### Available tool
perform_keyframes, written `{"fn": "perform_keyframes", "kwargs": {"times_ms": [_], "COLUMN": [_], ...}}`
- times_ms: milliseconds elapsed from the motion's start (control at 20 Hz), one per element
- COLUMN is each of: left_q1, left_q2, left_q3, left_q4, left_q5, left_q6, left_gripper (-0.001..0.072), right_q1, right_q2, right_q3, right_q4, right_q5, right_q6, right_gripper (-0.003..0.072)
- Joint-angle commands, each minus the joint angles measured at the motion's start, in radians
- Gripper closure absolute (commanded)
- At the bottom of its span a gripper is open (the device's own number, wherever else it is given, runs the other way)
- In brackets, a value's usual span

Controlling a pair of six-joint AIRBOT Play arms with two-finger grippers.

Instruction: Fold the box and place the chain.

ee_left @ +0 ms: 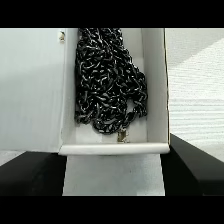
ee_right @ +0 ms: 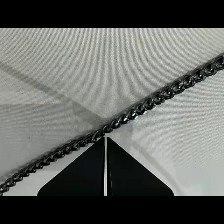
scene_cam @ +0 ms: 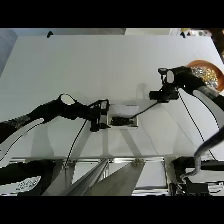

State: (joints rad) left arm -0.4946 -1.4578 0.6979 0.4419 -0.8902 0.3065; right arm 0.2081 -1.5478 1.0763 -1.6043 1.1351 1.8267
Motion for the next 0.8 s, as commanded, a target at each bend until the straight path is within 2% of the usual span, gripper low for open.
{"fn": "perform_keyframes", "kwargs": {"times_ms": [0, 350, 400, 450, 500, 750], "left_q1": [0.000, 0.000, 0.000, 0.000, 0.000, 0.000], "left_q2": [0.000, 0.000, 0.000, 0.000, 0.000, 0.000], "left_q3": [0.000, 0.000, 0.000, 0.000, 0.000, 0.000], "left_q4": [0.000, 0.000, 0.000, 0.000, 0.000, 0.000], "left_q5": [0.000, 0.000, 0.000, 0.000, 0.000, 0.000], "left_q6": [0.000, 0.000, 0.000, 0.000, 0.000, 0.000], "left_gripper": [0.0435, 0.0435, 0.0435, 0.0435, 0.0435, 0.0435], "right_q1": [0.000, 0.000, 0.000, 0.000, 0.000, 0.000], "right_q2": [0.017, 0.116, 0.116, 0.114, 0.113, 0.068], "right_q3": [0.001, 0.001, 0.001, 0.001, 0.001, 0.001], "right_q4": [-0.001, -0.049, -0.050, -0.050, -0.049, -0.048], "right_q5": [-0.005, -0.002, 0.000, 0.001, -0.010, -0.035], "right_q6": [-0.043, -0.055, -0.055, -0.055, -0.055, -0.043], "right_gripper": [0.0664, 0.0660, 0.0582, 0.0448, 0.0401, 0.0401]}}
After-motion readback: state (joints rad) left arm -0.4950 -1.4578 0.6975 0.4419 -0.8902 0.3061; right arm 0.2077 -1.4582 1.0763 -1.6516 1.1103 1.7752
